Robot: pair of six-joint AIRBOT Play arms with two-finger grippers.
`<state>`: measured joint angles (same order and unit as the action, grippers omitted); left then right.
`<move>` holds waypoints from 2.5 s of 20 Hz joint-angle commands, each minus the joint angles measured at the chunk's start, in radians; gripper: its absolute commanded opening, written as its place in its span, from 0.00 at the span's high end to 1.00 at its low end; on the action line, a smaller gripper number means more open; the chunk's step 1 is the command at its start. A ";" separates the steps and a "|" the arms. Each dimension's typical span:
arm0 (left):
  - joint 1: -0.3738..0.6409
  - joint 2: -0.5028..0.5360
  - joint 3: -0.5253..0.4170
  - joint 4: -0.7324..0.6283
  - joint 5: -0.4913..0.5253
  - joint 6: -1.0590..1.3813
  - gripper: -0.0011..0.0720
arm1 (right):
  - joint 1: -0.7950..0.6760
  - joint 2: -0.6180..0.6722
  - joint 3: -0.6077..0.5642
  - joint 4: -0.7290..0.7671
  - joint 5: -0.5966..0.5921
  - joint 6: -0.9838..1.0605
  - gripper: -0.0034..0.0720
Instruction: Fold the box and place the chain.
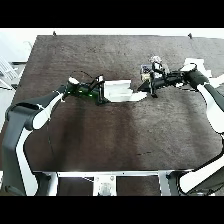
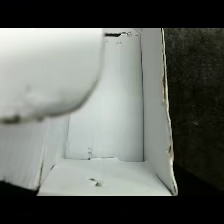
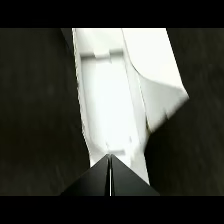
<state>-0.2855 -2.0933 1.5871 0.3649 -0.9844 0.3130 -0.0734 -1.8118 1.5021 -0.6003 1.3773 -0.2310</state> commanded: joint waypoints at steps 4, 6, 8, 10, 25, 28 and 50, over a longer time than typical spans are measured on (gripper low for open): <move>0.000 -0.001 0.000 0.002 -0.022 -0.001 0.41 | 0.101 0.005 0.000 0.130 -0.103 0.061 0.94; 0.000 -0.001 0.000 0.003 -0.023 -0.001 0.41 | 0.123 0.003 0.001 0.134 -0.212 0.074 0.94; 0.000 -0.001 0.000 0.003 -0.026 -0.001 0.41 | 0.131 -0.005 0.001 0.134 -0.272 0.074 0.94; 0.000 -0.001 0.000 0.010 -0.028 -0.001 0.41 | 0.131 -0.021 0.002 0.134 -0.318 0.075 0.94; 0.000 -0.001 0.000 0.013 -0.021 0.002 0.41 | 0.136 -0.135 0.056 0.012 -0.356 0.140 0.94; 0.000 -0.001 0.000 0.013 -0.019 0.002 0.41 | 0.134 -0.095 0.082 0.013 -0.356 0.140 0.94; 0.000 -0.001 0.000 0.013 -0.019 0.002 0.41 | 0.109 0.024 -0.069 -0.249 -0.243 0.069 0.14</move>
<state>-0.2855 -2.0933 1.5871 0.3779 -1.0035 0.3149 0.0185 -1.7699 1.4349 -0.8459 1.1355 -0.1577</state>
